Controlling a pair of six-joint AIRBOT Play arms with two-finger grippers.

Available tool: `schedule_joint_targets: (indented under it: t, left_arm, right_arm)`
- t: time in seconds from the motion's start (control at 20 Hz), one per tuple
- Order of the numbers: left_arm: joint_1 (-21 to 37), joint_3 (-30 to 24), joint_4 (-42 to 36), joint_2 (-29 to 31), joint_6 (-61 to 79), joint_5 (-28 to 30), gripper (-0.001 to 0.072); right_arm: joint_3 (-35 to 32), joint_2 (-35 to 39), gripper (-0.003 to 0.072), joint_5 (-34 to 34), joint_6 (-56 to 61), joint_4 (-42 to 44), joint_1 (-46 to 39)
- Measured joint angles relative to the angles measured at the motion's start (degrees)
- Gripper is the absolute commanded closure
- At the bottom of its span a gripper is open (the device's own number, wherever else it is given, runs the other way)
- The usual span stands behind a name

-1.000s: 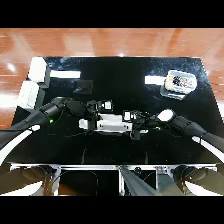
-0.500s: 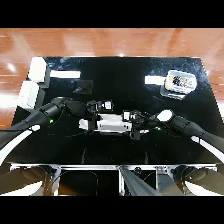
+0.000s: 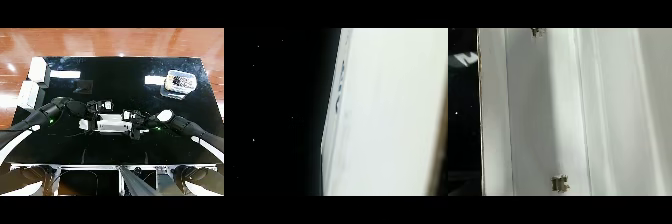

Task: Fold the box and place the chain.

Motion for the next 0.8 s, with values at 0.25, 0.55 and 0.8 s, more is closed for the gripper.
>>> schedule_joint_targets:
  t: [0.25,0.55,0.8]
  left_arm:
    - [0.0,0.0,0.0,0.0,0.0,0.0,0.0687]
    - [0.0,0.0,0.0,0.0,0.02,0.0,0.0687]
    - [0.0,0.0,0.0,0.0,-0.09,0.0,0.0686]
  right_arm:
    - [0.0,0.0,0.0131,-0.02,0.0,-0.02,0.0]
    - [0.0,0.0,0.0199,-0.11,0.2,0.0,0.0]
    - [0.0,0.0,0.0172,-0.24,0.39,0.0,0.0]
